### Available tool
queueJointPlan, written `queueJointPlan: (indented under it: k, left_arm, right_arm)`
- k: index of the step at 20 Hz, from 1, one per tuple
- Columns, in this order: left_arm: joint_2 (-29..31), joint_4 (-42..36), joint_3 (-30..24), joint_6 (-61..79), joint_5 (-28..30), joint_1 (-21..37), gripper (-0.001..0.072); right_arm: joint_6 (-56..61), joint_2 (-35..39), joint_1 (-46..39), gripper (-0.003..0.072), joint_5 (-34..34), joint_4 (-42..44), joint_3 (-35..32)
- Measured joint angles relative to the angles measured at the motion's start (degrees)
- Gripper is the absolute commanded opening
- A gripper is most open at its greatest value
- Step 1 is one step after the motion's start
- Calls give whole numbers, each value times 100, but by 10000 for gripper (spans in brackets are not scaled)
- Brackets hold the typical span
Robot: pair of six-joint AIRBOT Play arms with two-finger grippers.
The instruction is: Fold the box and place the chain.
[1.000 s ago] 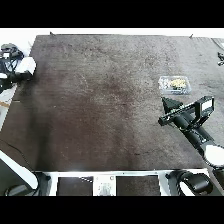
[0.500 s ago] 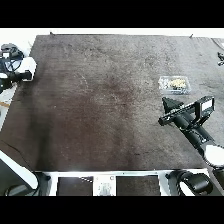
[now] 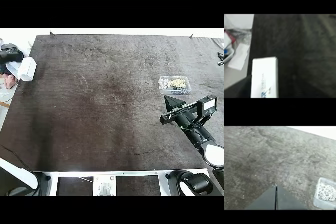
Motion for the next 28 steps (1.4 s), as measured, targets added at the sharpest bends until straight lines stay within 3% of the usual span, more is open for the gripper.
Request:
queueJointPlan:
  k: [1, 6, 9, 11, 13, 17, 22, 25, 28]
  left_arm:
    - [125, -173, 111, 17, -208, 0, 13]
    - [870, -944, 343, 645, -1078, -166, 7]
    - [1580, -1082, -72, 1023, -1220, -356, 7]
    - [2260, -1200, -796, 1362, -905, -527, 7]
    - [3040, -1453, -1858, 1902, -361, -721, 7]
    - [4715, -3375, -4389, 3888, 710, -955, 7]
    - [6747, -7062, -7270, 7250, 704, -1032, 7]
    - [7713, -8026, -8404, 8072, 704, -1049, 7]
    - [8496, -8463, -9158, 8428, 833, -1049, 7]
  right_arm:
    - [0, 0, 0, -13, -31, 0, 0]
    - [0, 0, 0, -14, -131, 2, 0]
    - [0, 0, 0, -13, -144, 2, 0]
    - [0, 0, 0, -13, -151, 2, 0]
    - [0, 0, 0, -14, -157, 2, 0]
    - [0, 0, 0, -13, -160, 2, 0]
    - [0, 0, 0, -14, -168, 2, 0]
    - [0, 0, 0, -13, -184, 2, 0]
    - [0, 0, 0, -13, -188, 0, 0]
